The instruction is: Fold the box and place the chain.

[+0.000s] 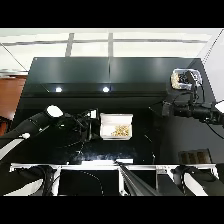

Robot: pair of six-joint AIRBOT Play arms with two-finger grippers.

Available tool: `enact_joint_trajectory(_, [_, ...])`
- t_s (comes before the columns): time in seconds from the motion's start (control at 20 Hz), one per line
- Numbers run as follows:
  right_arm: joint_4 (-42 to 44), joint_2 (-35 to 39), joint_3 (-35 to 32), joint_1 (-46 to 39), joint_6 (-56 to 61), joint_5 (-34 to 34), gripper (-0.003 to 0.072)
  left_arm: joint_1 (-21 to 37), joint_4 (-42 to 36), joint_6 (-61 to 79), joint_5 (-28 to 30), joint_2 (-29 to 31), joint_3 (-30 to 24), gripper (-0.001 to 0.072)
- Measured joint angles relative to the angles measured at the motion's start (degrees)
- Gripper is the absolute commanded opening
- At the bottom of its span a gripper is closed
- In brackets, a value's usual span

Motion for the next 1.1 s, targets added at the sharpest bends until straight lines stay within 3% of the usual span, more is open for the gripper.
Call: enact_joint_trajectory(1.1, [0.0, 0.0, 0.0, 0.0, 0.0, 0.0, 0.07, -2.5, 2.2, -3.8, 0.6, -1.6, 1.9, 0.07])
